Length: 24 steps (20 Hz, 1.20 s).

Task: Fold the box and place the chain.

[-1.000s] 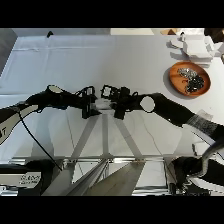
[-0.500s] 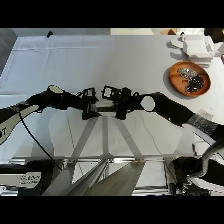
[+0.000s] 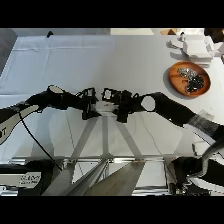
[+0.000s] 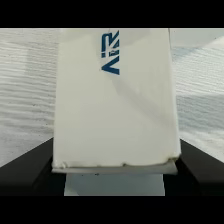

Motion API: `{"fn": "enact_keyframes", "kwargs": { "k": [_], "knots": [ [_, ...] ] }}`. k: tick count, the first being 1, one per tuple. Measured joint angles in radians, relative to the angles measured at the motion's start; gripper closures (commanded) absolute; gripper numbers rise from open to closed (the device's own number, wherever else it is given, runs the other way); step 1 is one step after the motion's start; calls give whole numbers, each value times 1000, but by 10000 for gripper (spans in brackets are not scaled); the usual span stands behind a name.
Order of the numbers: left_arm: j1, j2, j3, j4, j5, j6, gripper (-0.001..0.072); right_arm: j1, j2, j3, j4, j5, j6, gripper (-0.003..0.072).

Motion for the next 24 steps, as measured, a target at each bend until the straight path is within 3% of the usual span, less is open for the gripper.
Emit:
{"fn": "enact_keyframes", "kwargs": {
  "k": [3,4,6,15,24],
  "knots": [
    [0,0,0,0,1,0,434,0,37,0,22,0,4,355],
    [0,0,0,0,1,0,434,0,51,0,41,1,5,411],
    [0,0,0,0,1,0,434,0,67,0,105,1,25,673],
    [0,0,0,-3,6,-3,434,-18,-62,0,393,-17,239,676],
    [1,0,0,-3,7,-2,434,-38,-121,0,441,-19,331,676]
  ]
}}
